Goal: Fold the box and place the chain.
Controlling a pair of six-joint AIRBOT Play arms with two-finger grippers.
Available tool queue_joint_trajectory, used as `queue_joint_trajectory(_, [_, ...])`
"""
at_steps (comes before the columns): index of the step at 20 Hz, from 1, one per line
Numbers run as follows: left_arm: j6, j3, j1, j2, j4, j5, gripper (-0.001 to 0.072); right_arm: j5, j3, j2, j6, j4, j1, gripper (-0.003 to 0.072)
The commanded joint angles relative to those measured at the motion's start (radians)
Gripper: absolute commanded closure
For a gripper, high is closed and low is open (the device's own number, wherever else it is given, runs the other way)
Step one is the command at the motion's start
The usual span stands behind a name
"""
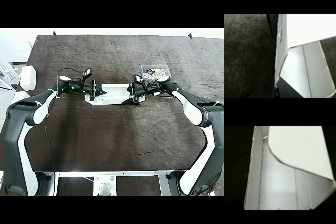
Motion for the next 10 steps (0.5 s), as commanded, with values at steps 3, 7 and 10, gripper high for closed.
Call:
queue_joint_trajectory(3, [0.000, 0.000, 0.000, 0.000, 0.001, -0.001, 0.0687, 0.006, 0.033, -0.034, 0.027, -0.006, 0.000, -0.0001])
queue_joint_trajectory(7, [0.000, 0.000, 0.000, 0.000, 0.001, -0.001, 0.0687, 0.012, 0.035, -0.035, 0.027, -0.006, 0.000, -0.0002])
queue_joint_trajectory(10, [0.000, 0.000, 0.000, 0.000, 0.001, -0.001, 0.0687, 0.012, 0.035, -0.035, 0.027, -0.006, 0.000, -0.0001])
